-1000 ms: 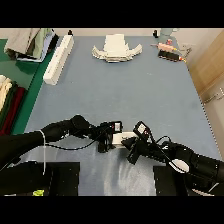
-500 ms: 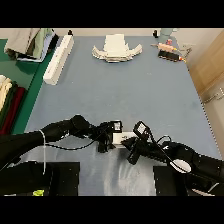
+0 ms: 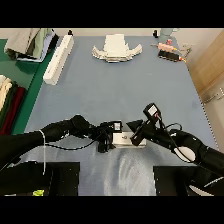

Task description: Fold the box.

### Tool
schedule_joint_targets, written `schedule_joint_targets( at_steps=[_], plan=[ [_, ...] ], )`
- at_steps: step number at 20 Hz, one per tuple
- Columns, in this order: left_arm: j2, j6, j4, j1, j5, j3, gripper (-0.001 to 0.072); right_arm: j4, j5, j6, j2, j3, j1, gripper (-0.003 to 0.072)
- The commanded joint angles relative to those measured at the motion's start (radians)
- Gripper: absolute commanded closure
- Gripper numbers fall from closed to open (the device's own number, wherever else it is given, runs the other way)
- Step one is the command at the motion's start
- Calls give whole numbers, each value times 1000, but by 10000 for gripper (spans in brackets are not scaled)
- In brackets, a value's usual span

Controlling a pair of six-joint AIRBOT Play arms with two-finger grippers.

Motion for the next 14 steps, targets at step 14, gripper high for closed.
schedule_joint_targets(
  at_steps=[14],
  plan=[
    [8,-30,3,12,8,2,227,-403,962,832,-443,512,-422,684]
  ],
)
